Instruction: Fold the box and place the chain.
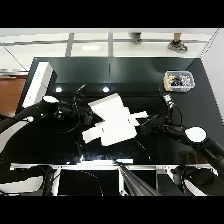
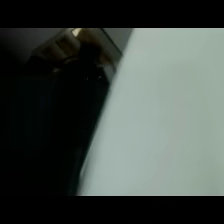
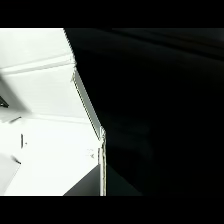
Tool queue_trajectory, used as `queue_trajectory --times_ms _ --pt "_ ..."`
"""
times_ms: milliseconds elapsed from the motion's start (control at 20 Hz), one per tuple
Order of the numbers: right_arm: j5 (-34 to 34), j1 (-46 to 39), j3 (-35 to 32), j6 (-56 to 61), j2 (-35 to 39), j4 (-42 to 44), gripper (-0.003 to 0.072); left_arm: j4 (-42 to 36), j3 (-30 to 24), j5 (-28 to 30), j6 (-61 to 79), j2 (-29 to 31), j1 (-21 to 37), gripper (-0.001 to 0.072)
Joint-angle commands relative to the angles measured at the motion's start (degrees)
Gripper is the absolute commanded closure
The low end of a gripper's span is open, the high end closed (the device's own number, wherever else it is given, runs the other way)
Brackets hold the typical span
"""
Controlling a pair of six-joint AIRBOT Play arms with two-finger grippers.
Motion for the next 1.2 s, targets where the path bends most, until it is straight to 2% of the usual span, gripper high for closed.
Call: queue_trajectory --times_ms 0,50,100,150,200,250,350,400,550,700,850,950,1000,1050,1150 --pt "-0.04 0.04 -0.02 0.17 0.04 0.07 0.0677 3.32 1.4 -1.33 1.36 -1.03 0.0 0.0493" --pt "-0.13 0.04 -0.02 0.24 0.04 -0.11 0.0677 3.32 1.4 -1.38 1.49 -1.03 0.0 0.0527" --pt "0.0 0.04 -0.02 0.63 0.04 -0.15 0.0674 3.26 1.4 -1.38 1.49 -1.03 0.02 0.0636" --pt "0.26 0.04 -0.02 1.11 0.04 -0.22 0.0673 3.21 1.4 -1.42 2.03 -1.03 0.04 0.0681" --pt "0.81 0.04 -0.02 1.49 0.04 -0.44 0.0671 3.19 1.4 -1.4 2.32 -1.03 0.04 0.0681" --pt "1.38 0.0 0.0 2.51 0.04 -1.31 0.0588 3.19 1.42 -1.36 2.34 -1.03 0.04 0.0682" --pt "3.41 -1.53 0.33 5.66 0.07 -4.48 0.0084 3.26 1.88 -1.46 2.36 -0.98 0.07 0.0683" --pt "5.99 -3.17 1.22 6.64 0.07 -8.35 0.0044 3.48 2.4 -1.77 2.34 -0.81 0.07 0.0684" --pt "18.27 -10.88 8.2 11.98 0.07 -26.6 0.0045 9.27 5.03 -3.06 1.33 0.81 -0.55 0.0687" --pt "26.84 -15.58 15.85 11.1 0.07 -38.64 0.0045 16.59 5.27 0.46 0.35 7.26 -4.2 0.0687" --pt "26.45 -15.87 18.38 7.02 0.04 -41.09 0.0046 17.03 4.42 3.04 7.89 11.74 -8.87 0.0683" --pt "26.21 -15.06 18.34 3.89 0.02 -40.61 0.0047 24.46 4.24 3.52 16.65 11.21 -12.31 0.0683" --pt "26.21 -14.36 18.34 2.91 0.02 -40.63 0.0047 27.08 4.02 5.53 18.93 10.99 -13.92 0.0684" --pt "26.29 -13.42 18.32 2.45 -0.02 -40.63 0.0047 26.64 3.5 7.85 18.34 10.64 -14.69 0.0684" --pt "26.23 -10.97 17.59 1.33 -0.13 -40.61 0.0047 20.92 2.43 12.92 18.64 8.68 -14.91 0.0684"
